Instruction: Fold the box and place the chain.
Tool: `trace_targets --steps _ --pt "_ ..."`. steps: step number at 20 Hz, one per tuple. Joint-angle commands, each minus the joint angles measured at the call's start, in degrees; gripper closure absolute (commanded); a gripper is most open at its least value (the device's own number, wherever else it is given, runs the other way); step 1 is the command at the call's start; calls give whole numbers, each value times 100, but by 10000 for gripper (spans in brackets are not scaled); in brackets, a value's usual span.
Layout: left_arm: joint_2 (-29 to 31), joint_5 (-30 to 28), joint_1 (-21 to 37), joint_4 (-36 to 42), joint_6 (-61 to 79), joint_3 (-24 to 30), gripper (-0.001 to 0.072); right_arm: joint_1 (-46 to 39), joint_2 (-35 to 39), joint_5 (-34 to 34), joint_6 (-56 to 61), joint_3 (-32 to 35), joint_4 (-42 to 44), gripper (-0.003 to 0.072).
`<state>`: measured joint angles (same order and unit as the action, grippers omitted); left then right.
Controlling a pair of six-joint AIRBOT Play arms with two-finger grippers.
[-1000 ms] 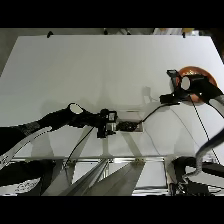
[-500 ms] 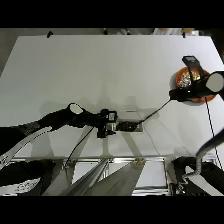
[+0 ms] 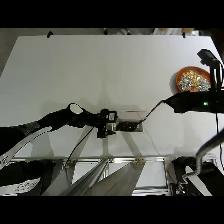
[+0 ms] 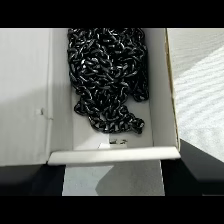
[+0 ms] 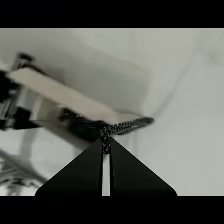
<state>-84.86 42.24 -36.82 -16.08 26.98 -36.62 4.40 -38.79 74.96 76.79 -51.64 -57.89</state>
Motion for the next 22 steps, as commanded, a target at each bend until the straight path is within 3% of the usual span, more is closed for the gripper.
trace_targets --steps 1,5,11,16,19,22 --pt "4 -2 2 0 0 -2 376 7 391 138 -380 -2 1246 667" --pt "4 -2 2 0 -2 -2 376 7 461 144 -538 0 1751 667" --pt "4 0 2 0 0 -2 376 7 472 151 -776 2 1814 666" --pt "4 0 2 0 0 -2 376 114 610 955 -1344 2 2496 666" --pt "4 0 2 0 0 -2 376 522 673 769 -1587 4 2498 666" --pt "4 0 2 0 0 -2 376 994 662 -39 -1766 2 2490 666"
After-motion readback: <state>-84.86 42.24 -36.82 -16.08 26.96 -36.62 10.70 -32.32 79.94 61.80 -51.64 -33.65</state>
